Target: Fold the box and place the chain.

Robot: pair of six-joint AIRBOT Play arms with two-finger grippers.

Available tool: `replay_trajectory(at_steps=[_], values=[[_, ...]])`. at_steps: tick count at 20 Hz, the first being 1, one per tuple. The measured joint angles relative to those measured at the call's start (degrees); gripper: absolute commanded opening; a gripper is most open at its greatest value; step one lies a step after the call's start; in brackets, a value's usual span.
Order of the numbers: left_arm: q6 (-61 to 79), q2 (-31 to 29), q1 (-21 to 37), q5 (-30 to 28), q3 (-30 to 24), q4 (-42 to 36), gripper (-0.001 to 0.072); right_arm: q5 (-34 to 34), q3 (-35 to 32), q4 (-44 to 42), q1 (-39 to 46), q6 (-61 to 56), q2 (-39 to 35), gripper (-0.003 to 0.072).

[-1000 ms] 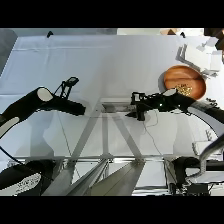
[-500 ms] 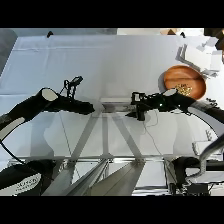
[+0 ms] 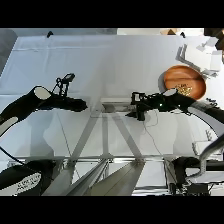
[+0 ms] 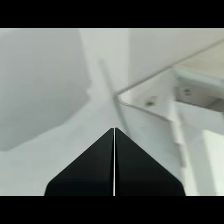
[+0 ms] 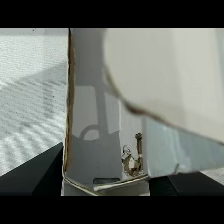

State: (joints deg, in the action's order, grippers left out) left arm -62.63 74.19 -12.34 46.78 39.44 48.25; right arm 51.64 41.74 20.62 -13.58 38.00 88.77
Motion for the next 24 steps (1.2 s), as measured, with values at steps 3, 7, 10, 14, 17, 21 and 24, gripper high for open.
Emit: replay_trajectory(at_steps=[3,7,10,14,17,21,24], values=[[-0.5,2.0,-0.4,0.0,0.0,0.2,0.0005,0.0,0.0,0.0,0.0,0.0,0.0,0.0398],[-0.8,4.2,-2.2,-0.3,0.0,-1.4,0.0004,0.0,0.0,0.0,0.0,0.0,0.0,0.0398],[-1.7,5.0,-3.4,-0.5,0.0,-2.0,0.0006,0.0,0.0,0.0,0.0,0.0,0.0,0.0398],[-1.9,5.6,-4.2,-0.5,0.0,-5.4,0.0006,0.0,0.0,0.0,0.0,0.0,0.0,0.0398],[-0.4,5.6,-4.4,-0.3,0.0,-9.4,0.0007,0.0,0.0,0.0,0.0,0.0,0.0,0.0398],[0.6,4.7,-4.5,0.0,0.0,-13.4,0.0017,0.0,0.0,0.0,0.0,0.0,0.0,0.0398],[0.9,3.1,-4.5,0.0,0.0,-15.7,0.0267,0.0,0.0,0.0,0.0,0.0,0.0,0.0398]])
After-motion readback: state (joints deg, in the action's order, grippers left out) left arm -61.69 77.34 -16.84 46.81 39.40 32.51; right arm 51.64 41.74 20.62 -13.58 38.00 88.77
